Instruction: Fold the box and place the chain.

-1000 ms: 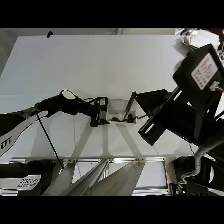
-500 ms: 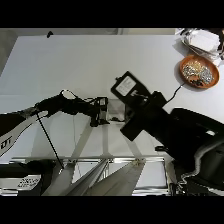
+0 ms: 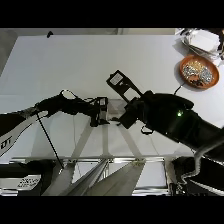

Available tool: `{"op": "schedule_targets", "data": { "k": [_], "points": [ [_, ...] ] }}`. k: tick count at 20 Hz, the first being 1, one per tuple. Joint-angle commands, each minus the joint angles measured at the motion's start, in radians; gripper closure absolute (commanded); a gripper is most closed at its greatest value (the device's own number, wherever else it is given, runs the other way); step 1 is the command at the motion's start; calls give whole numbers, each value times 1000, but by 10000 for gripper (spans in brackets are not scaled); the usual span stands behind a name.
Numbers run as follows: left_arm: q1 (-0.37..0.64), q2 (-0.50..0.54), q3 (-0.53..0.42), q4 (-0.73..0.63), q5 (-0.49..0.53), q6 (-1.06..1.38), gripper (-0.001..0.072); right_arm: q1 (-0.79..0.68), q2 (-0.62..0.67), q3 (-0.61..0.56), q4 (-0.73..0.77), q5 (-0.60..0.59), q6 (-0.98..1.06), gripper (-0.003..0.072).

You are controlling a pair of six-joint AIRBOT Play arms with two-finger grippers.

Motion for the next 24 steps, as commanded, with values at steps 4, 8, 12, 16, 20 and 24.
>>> {"op": "schedule_targets", "data": {
  "k": [4,8,12,16,20,24],
  "points": [
    [0,1,1,0,0,0,436,-88,26,0,136,-177,-75,667],
    [0,1,1,0,0,1,436,-88,72,0,65,-196,-30,664],
    [0,1,1,0,0,0,436,-89,130,0,28,-214,-8,664],
    [0,1,1,0,0,0,436,-89,130,0,31,-171,-9,666],
    [0,1,1,0,0,0,436,-88,108,0,74,-47,-13,666],
    [0,1,1,0,0,0,436,-88,37,0,116,34,-32,666]
  ]
}}
